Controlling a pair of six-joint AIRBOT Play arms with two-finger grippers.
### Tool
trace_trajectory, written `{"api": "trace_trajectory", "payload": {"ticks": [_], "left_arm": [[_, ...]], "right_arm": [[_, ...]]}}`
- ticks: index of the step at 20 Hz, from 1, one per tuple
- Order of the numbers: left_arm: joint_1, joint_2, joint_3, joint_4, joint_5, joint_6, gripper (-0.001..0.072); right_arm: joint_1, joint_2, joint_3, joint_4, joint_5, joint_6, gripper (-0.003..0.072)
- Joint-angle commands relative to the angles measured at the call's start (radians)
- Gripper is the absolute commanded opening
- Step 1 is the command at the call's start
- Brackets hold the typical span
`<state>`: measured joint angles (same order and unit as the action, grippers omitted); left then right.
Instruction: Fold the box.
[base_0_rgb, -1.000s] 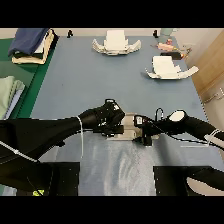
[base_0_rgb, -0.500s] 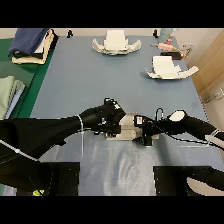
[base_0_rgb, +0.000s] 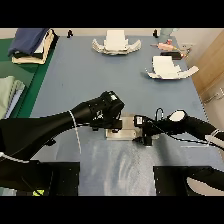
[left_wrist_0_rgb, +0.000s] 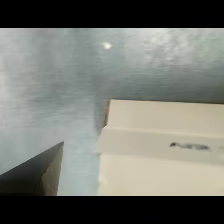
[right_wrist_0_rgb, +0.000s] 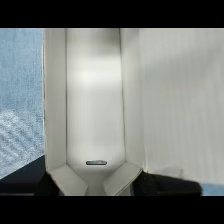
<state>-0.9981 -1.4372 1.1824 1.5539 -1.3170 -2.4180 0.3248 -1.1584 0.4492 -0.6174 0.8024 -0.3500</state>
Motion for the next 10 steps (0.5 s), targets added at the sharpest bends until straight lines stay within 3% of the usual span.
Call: {"api": "trace_trajectory", "payload": {"ticks": [1, 4, 5, 6, 7, 10], "left_arm": [[0.023, 0.062, 0.003, 0.0, -0.078, 0.029, 0.0605], [0.042, 0.143, 0.003, 0.0, -0.14, 0.084, 0.0601], [0.049, 0.173, 0.003, -0.001, -0.169, 0.119, 0.0462], [0.055, 0.197, 0.003, -0.001, -0.195, 0.171, 0.0131], [0.058, 0.219, 0.003, 0.001, -0.208, 0.233, 0.0023], [0.058, 0.24, 0.003, 0.044, -0.152, 0.241, 0.0018]], "right_arm": [[0.0, 0.0, 0.0, 0.001, 0.001, 0.001, 0.0508], [0.0, 0.0, 0.0, 0.001, 0.0, 0.001, 0.0508], [0.0, 0.0, 0.0, 0.001, 0.0, 0.001, 0.0508], [0.0, 0.0, 0.0, 0.001, 0.001, 0.001, 0.0508], [0.0, 0.0, 0.0, 0.001, 0.0, 0.001, 0.0508], [0.0, 0.0, 0.0, 0.001, 0.0, 0.001, 0.0508]]}}
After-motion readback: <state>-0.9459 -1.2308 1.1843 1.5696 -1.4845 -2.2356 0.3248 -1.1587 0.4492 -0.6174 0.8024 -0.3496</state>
